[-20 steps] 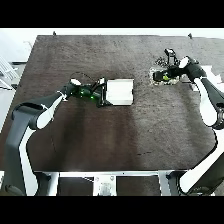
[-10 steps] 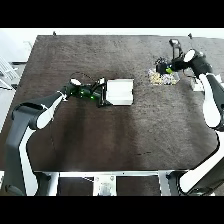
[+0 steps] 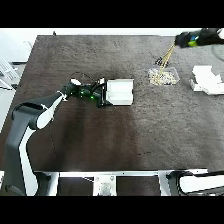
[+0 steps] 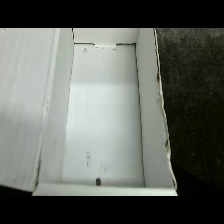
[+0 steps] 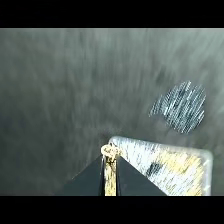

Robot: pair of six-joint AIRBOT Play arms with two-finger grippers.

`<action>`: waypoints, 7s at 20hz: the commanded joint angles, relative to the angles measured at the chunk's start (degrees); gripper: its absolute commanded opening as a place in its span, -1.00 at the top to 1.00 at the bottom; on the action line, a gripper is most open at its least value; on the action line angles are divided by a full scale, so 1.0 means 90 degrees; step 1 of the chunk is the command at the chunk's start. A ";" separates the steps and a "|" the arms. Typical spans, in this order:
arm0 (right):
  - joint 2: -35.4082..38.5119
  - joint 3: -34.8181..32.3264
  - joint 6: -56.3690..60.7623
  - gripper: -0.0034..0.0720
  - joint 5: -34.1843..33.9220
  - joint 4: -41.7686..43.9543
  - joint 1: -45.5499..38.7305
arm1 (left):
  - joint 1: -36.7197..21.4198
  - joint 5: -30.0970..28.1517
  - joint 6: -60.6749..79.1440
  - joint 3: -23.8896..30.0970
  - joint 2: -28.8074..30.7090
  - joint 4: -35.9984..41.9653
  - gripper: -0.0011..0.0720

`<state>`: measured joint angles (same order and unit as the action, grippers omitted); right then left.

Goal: Fold the box and place the chain.

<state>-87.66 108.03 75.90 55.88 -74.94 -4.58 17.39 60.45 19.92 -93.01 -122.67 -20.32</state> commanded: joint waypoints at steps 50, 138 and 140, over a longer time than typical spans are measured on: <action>0.1518 -0.1163 -0.0583 0.88 0.0678 0.0282 0.2841 | 0.0002 0.0007 0.0002 -0.0005 0.0005 -0.0002 0.22; -0.1525 -0.3089 -0.1345 0.88 -0.2618 0.3653 0.0078 | 0.0002 0.0017 0.0002 -0.0005 0.0005 0.0000 0.22; -0.0928 -0.3089 -0.1345 0.88 -0.2390 0.3589 0.0163 | 0.0002 0.0017 0.0002 -0.0005 0.0005 0.0000 0.22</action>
<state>-101.08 80.12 63.86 32.21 -42.26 -3.73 17.41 60.60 19.92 -93.01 -122.67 -20.32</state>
